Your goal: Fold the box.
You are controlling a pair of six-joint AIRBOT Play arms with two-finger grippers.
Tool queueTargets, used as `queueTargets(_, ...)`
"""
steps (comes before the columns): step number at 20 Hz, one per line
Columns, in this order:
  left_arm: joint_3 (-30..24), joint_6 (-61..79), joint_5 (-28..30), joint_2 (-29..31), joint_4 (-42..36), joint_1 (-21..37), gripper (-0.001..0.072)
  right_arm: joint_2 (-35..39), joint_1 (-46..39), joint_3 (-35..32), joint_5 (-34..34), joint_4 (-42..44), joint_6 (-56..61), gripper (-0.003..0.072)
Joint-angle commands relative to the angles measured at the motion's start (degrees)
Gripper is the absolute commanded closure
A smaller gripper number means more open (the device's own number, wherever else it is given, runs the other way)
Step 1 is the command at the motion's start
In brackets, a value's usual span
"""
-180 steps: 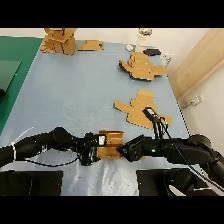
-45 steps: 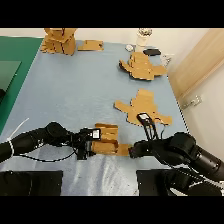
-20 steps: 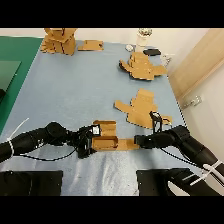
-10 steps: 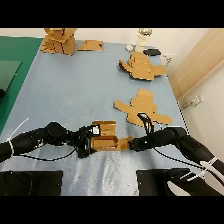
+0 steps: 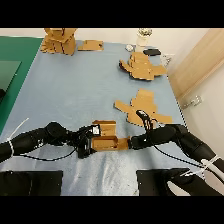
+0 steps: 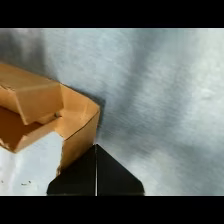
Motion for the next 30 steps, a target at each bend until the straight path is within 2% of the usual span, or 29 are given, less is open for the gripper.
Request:
queueTargets(1,0.04,0.02,0.00,0.00,0.02,-0.02,0.0110,0.04,0.00,2.23,-0.22,3.37,-1.18,0.0679)
queueTargets(5,0.04,0.02,-0.04,0.00,0.00,-0.02,0.0110,0.04,0.39,2.36,-1.53,5.64,-1.11,0.0664)
queueTargets(6,0.04,0.02,-0.04,0.00,0.00,-0.02,0.0110,0.04,0.79,2.36,-1.53,5.73,-1.11,0.0583)
queueTargets(8,0.04,0.02,-0.07,0.00,0.02,-0.02,0.0110,0.04,1.38,2.36,-1.51,5.95,-1.11,0.0509)
queueTargets(11,0.04,0.02,-0.07,0.00,0.02,-0.02,0.0110,0.04,1.38,2.67,-1.68,5.97,-1.11,0.0509)
queueTargets(12,0.04,0.02,-0.07,0.00,0.02,-0.02,0.0110,0.04,1.38,2.91,-1.73,5.97,-1.14,0.0488)
queueTargets(13,0.04,0.02,-0.07,0.00,0.02,-0.02,0.0110,0.04,1.38,3.21,-1.81,5.97,-1.11,0.0358)
queueTargets(14,0.04,0.02,-0.04,0.00,0.02,-0.02,0.0110,0.04,1.38,3.50,-1.81,5.99,-1.11,0.0309)
queueTargets(25,0.04,0.02,-0.04,0.00,0.02,-0.02,0.0110,0.04,3.08,4.94,-2.05,6.86,-1.11,0.0309)
queueTargets(26,0.04,0.02,-0.04,0.00,0.02,-0.02,0.0110,-0.04,3.10,4.96,-1.97,6.84,-1.11,0.0267)
queueTargets(27,0.04,0.02,-0.04,0.00,0.02,-0.02,0.0110,-0.35,3.10,4.96,-1.81,6.84,-1.09,0.0171)
queueTargets(30,0.04,0.02,-0.04,0.00,0.02,-0.02,0.0110,-2.62,3.85,5.09,-0.04,7.06,-1.05,0.0162)
